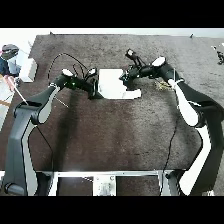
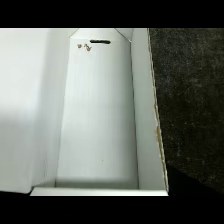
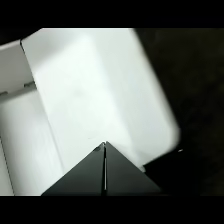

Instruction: Fold the box and place the chain.

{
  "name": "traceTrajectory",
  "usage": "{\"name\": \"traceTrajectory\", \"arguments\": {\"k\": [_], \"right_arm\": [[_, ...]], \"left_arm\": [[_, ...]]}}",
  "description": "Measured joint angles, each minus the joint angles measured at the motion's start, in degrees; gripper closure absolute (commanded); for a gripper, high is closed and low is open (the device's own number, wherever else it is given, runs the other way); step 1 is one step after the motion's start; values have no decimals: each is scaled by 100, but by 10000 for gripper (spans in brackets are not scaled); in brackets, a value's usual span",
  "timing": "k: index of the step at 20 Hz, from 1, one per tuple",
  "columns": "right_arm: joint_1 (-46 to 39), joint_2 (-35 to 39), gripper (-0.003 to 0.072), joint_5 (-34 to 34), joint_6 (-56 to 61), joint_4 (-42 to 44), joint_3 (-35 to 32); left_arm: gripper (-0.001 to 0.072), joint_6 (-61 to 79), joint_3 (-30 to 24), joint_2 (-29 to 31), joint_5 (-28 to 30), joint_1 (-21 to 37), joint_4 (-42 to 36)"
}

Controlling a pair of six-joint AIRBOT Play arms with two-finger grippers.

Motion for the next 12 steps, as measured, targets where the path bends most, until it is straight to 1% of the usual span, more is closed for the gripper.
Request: {"name": "traceTrajectory", "arguments": {"k": [1,3,4,5,6,9,12], "right_arm": [[-24,155,680,92,0,7,4],[-94,485,679,527,2,-131,4],[-133,645,622,782,2,-282,4],[-170,761,224,990,2,-422,4],[-192,837,-16,1246,4,-629,4],[-179,828,-19,1558,0,-1298,4],[-127,568,-18,1499,-173,-1853,2]], "left_arm": [[264,0,0,0,0,0,0],[265,0,0,-2,-2,0,0],[264,0,0,0,-2,0,0],[264,0,0,0,-2,0,0],[265,0,0,0,0,0,0],[264,0,0,0,0,0,-2],[264,-2,0,0,0,0,-2]]}}
